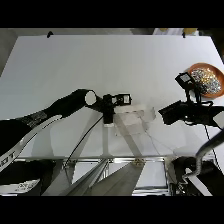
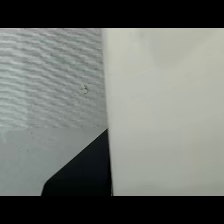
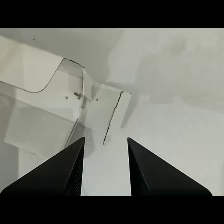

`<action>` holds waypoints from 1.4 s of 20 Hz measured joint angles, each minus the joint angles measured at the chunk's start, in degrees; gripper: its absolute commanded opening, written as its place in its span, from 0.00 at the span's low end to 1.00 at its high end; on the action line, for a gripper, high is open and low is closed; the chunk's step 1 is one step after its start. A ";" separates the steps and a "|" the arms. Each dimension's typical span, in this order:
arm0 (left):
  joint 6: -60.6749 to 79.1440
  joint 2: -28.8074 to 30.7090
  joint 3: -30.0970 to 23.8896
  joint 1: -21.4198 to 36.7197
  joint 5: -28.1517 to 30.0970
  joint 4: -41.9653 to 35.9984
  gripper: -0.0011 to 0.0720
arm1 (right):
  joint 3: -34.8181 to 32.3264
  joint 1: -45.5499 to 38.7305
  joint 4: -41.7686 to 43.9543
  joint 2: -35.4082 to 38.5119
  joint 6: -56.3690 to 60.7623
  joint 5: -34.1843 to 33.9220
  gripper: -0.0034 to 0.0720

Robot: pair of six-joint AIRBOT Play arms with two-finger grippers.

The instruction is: Fold the box and place the chain.

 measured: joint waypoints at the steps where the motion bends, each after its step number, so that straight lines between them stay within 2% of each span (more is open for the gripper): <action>1: 0.11 -0.15 0.00 0.00 0.04 0.00 0.02 | 0.00 0.02 0.00 0.00 0.00 -0.02 0.44; 8: 3.52 -0.52 0.02 0.00 -0.44 0.04 0.02 | 0.00 0.02 -0.15 0.00 0.00 -0.17 0.44; 18: 12.85 -0.37 0.72 -0.02 -4.63 -1.70 0.02 | 0.00 0.00 -0.24 0.00 0.00 -0.28 0.44; 28: 14.49 -0.37 0.94 -0.04 -5.66 -2.12 0.03 | 0.00 0.02 -0.24 0.00 -0.02 -0.26 0.44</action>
